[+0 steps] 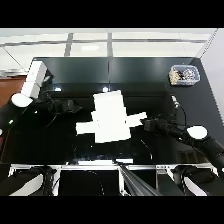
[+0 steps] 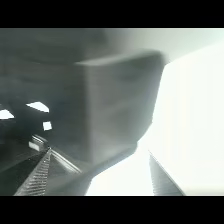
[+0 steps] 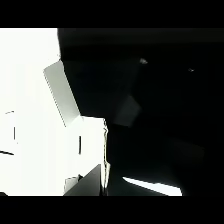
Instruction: Fold the box and place the chain.
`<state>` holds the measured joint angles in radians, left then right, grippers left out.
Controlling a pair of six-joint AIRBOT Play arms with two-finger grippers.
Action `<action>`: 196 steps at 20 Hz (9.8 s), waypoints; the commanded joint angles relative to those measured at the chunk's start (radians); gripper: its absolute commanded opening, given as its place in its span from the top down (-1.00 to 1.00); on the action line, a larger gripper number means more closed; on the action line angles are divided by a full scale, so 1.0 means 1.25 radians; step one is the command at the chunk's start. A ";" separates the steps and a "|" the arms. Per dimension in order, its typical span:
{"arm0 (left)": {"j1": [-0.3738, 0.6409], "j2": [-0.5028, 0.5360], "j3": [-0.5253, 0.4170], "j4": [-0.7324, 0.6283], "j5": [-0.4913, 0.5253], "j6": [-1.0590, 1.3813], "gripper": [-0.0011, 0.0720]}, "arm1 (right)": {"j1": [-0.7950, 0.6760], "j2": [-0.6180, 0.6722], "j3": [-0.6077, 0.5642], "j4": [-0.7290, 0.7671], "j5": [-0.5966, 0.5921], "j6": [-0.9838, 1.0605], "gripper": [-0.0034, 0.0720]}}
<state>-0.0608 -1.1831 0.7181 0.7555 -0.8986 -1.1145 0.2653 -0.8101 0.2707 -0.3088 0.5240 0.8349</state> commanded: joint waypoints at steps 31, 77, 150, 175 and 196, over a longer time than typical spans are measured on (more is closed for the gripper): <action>-0.143 -0.519 0.400 -0.140 -0.504 0.402 0.91 | 0.025 0.003 0.001 -0.028 -0.045 0.011 -0.70; -0.330 -0.281 0.141 -0.097 0.022 0.975 0.90 | 0.208 -0.099 0.127 -0.504 0.190 -0.594 -0.95; -0.330 -0.281 0.141 -0.097 0.022 0.975 0.90 | 0.021 -0.284 0.218 -0.065 0.217 -0.969 -0.93; -0.330 -0.281 0.141 -0.097 0.022 0.975 0.90 | 0.090 -0.380 0.238 -0.202 0.138 -0.849 -0.93; -0.330 -0.281 0.141 -0.097 0.022 0.975 0.90 | 0.107 -0.384 0.240 -0.231 0.137 -0.835 -0.93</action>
<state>-0.4728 -1.5341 0.8936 0.6353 -0.8734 0.1055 0.3973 -1.2896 0.5713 -0.5903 0.6971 -0.2085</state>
